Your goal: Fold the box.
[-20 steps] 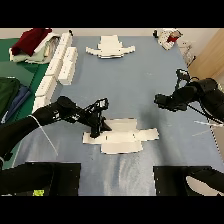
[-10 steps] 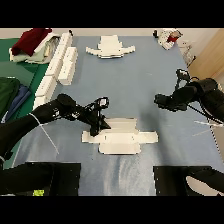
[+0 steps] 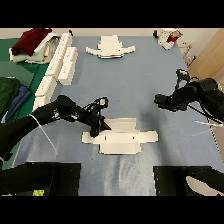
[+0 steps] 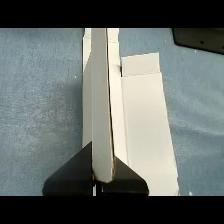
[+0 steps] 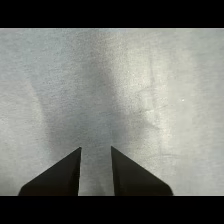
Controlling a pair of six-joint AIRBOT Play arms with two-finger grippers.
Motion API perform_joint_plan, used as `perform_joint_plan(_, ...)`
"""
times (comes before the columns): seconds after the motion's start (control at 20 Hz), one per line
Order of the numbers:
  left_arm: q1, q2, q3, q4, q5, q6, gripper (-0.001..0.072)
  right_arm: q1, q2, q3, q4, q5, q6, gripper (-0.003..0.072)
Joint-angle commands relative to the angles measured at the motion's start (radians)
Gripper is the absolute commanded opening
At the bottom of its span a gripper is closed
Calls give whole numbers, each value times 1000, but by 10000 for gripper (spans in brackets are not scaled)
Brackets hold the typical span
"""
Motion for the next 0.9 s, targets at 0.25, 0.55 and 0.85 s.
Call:
perform_joint_plan(0.25,0,1,18,6,13,0,14,0,0,0,-1,-13,-14,293)
perform_joint_plan(0.55,0,1,37,6,11,-1,14,0,0,0,-1,-13,-18,293)
perform_joint_plan(0.85,-1,-1,34,7,13,0,14,0,0,0,0,-13,-18,293)
